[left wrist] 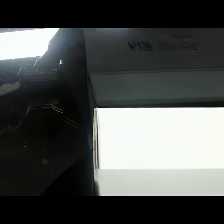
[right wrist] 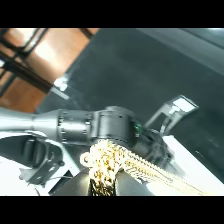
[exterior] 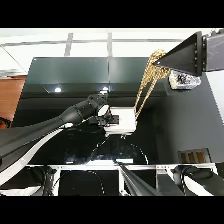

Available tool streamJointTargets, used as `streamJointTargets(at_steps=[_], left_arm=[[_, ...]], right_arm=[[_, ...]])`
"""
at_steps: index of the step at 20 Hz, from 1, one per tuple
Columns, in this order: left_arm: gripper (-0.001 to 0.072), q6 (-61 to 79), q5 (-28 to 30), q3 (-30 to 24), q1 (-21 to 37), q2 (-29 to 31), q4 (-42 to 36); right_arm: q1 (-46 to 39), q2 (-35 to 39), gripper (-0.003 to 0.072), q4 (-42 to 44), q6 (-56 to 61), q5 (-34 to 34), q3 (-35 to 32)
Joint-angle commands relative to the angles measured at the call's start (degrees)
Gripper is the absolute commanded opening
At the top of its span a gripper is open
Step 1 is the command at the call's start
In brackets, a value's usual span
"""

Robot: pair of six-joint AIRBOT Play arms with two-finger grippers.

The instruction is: Fold the box and place the chain.

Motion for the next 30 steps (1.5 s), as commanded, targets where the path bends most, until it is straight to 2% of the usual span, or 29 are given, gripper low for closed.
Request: streamJointTargets(at_steps=[1,7,11,15,18,21,27,30], left_arm=[[0.0029,0.0,0.0,0.0,0.0,0.0,0.0],[0.0029,0.0,0.0,0.0,0.0,0.0,0.0],[0.0029,0.0,0.0,0.0,0.0,0.0,0.0],[0.0029,0.0,0.0,0.0,0.0,0.0,0.0],[0.0029,0.0,0.0,0.0,0.0,0.0,0.0],[0.0029,0.0,0.0,0.0,0.0,0.0,0.0],[0.0029,0.0,0.0,0.0,0.0,0.0,0.0],[0.0029,0.0,0.0,0.0,0.0,0.0,0.0]], right_arm=[[0.0,0.0,0.0013,3.3,-1.2,-0.2,0.0],[0.0,0.0,0.0012,5.8,-2.3,-1.1,0.0],[0.0,0.0,0.0012,1.6,-2.3,0.4,-1.2],[0.3,0.0,0.0013,1.3,-2.7,0.3,-10.9],[0.3,0.0,0.0013,-2.0,-3.2,-1.8,-17.5],[0.6,0.0,0.0013,-1.4,-3.4,-4.3,-23.6],[4.2,-0.1,0.0013,-1.4,-3.8,-12.2,-37.7],[6.4,-0.1,0.0014,-1.4,-3.8,-19.9,-45.6]])
